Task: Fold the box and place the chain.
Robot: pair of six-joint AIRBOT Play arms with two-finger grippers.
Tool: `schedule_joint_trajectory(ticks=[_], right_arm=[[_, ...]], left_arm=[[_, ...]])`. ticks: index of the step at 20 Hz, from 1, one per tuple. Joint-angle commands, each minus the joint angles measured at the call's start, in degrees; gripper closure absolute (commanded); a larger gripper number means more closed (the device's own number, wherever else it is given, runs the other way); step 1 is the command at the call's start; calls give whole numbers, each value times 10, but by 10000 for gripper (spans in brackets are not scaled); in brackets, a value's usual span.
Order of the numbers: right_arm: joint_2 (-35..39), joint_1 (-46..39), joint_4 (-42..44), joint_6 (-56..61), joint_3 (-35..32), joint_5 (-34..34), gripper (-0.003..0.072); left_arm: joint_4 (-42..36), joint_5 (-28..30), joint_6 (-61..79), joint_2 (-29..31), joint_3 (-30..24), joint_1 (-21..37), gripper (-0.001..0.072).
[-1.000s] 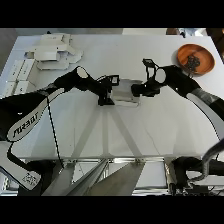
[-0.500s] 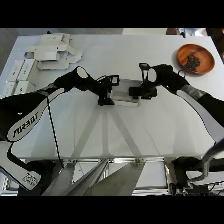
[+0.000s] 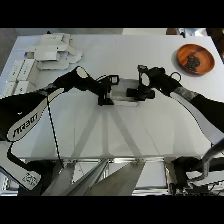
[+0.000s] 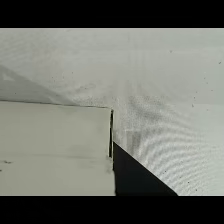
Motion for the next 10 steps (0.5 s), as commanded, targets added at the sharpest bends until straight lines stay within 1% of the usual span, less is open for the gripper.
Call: schedule_joint_trajectory(ticks=[1, 3, 8, 9, 10], right_arm=[[-1, 2, 4, 26, 0, -19, 671], [-1, 2, 4, 44, 0, -19, 671], [-1, 2, 3, 44, 0, -19, 670], [-1, 2, 5, 44, 0, -19, 629], [-1, 2, 5, 49, 0, -19, 441]], left_arm=[[0, 1, 2, 0, 1, 0, 126], [0, 2, 2, 0, 1, 0, 126], [0, 2, 2, 0, 1, 0, 126], [0, 2, 2, 0, 1, 0, 126], [0, 2, 2, 0, 1, 0, 126]])
